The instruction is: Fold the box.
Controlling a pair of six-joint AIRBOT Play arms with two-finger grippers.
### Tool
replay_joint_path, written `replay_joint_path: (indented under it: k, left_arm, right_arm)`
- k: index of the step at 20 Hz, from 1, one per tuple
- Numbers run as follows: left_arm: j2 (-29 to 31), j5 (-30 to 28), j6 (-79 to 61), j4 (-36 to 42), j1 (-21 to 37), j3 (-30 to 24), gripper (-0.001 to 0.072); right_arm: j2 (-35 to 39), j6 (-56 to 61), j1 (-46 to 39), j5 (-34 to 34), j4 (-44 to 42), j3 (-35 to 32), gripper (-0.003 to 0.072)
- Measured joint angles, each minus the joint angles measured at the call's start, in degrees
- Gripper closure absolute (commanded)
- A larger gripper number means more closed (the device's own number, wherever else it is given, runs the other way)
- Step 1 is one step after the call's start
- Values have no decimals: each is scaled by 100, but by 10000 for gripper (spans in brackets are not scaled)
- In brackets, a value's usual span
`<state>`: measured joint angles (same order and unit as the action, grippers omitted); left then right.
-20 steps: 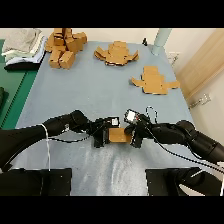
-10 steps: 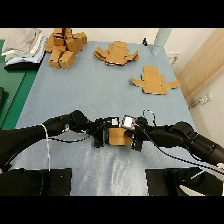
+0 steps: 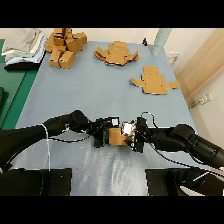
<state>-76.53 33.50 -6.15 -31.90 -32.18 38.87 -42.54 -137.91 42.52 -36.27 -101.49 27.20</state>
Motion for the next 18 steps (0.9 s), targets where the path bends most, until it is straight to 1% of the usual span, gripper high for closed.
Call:
replay_joint_path:
  k: [7, 11, 14, 18]
  left_arm:
    - [0, 0, 0, -2, 0, 0, 258]
    - [0, 0, 0, -2, 0, 0, 257]
    - [0, 0, 0, -2, 0, 0, 258]
    - [0, 0, 0, -2, 0, 0, 258]
  right_arm:
    - [-164, -173, 221, -11, 107, 2, 98]
    - [-326, -310, 448, 90, 385, 2, 103]
    - [-411, -199, 664, 254, 863, -2, 105]
    - [-448, 490, 981, 400, 1731, -57, 107]
